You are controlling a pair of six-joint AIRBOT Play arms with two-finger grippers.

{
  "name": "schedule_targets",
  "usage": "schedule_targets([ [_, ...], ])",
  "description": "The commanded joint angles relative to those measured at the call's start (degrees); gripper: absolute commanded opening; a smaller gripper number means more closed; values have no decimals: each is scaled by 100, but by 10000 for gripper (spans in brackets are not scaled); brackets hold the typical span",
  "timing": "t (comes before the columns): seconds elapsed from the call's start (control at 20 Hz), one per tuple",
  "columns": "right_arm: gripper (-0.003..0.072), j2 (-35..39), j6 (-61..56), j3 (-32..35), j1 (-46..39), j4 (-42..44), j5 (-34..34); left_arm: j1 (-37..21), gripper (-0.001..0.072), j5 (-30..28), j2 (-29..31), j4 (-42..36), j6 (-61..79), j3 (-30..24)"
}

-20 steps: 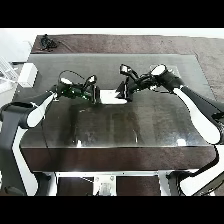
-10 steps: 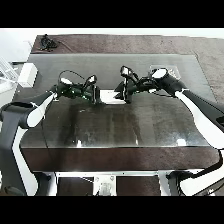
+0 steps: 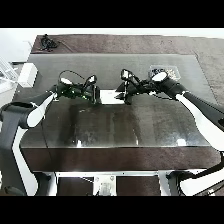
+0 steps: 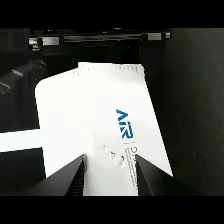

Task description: Fold the box and place the chain.

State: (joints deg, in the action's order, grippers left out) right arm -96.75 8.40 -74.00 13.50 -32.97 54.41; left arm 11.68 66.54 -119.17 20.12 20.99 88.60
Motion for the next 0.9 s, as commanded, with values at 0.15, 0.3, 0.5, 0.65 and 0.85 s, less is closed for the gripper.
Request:
schedule_targets([
  [0.15, 365, 2, 129, 24, 0, -2, 417, -4, 477, -2, 2, 0, 2, 4],
  [0.3, 366, 0, 129, 105, -4, -9, 479, -4, 477, 0, 2, 2, 2, 4],
  [0.5, 366, -44, 435, 140, -11, -17, 341, -4, 477, -2, 2, 2, 2, 4],
  [0.65, 370, -52, 544, 138, 0, -2, 42, -4, 477, -2, 2, 0, 2, 4],
  [0.85, 364, -44, 706, 131, 2, 2, 42, -4, 477, -2, 2, 2, 2, 4],
])
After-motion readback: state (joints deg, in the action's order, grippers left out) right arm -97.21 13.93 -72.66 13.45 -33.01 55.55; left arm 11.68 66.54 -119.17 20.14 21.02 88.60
